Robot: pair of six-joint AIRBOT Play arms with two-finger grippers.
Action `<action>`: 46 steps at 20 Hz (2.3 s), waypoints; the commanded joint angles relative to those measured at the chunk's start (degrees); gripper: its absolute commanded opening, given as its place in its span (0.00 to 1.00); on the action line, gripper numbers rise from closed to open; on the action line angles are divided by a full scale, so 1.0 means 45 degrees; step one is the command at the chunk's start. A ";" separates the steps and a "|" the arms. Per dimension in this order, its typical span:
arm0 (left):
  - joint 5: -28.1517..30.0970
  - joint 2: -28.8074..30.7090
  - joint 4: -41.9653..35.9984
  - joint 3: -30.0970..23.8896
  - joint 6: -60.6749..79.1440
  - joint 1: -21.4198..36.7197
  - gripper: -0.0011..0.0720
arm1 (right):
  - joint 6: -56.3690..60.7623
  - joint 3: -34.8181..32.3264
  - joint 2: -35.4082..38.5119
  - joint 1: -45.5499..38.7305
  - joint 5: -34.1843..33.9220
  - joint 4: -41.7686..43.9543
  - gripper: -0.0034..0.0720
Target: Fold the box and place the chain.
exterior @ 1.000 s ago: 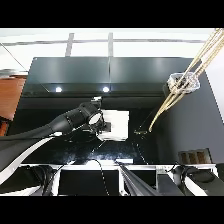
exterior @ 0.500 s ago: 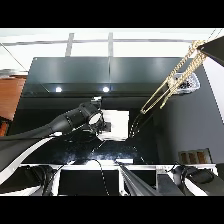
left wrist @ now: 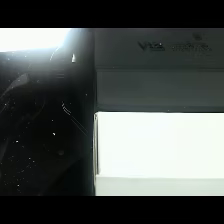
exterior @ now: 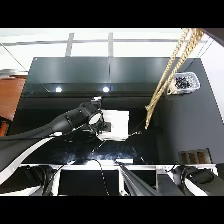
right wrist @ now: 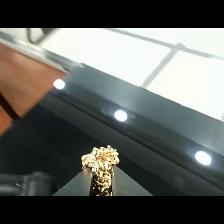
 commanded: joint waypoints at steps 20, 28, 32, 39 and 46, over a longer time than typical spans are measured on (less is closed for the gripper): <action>-0.0010 -0.0005 0.0005 0.0005 0.0000 0.0000 0.06 | 0.0233 -0.2302 -0.0442 0.1112 0.0622 0.1088 0.07; 0.0005 -0.0005 0.0010 0.0005 0.0010 0.0000 0.06 | 0.0102 -0.3895 -0.0442 0.2526 -0.0724 0.1666 0.07; 0.0005 -0.0005 0.0010 0.0005 0.0010 0.0000 0.06 | 0.0102 -0.3900 -0.0442 0.2526 -0.0719 0.1642 0.07; 0.0044 -0.0010 0.0015 0.0005 0.0010 0.0000 0.06 | -0.0010 -0.5474 -0.0457 0.2526 -0.1015 0.2487 0.07; 0.0049 -0.0010 0.0019 0.0005 0.0010 0.0000 0.06 | -0.0087 -0.7951 -0.0466 0.2710 -0.2171 0.2647 0.07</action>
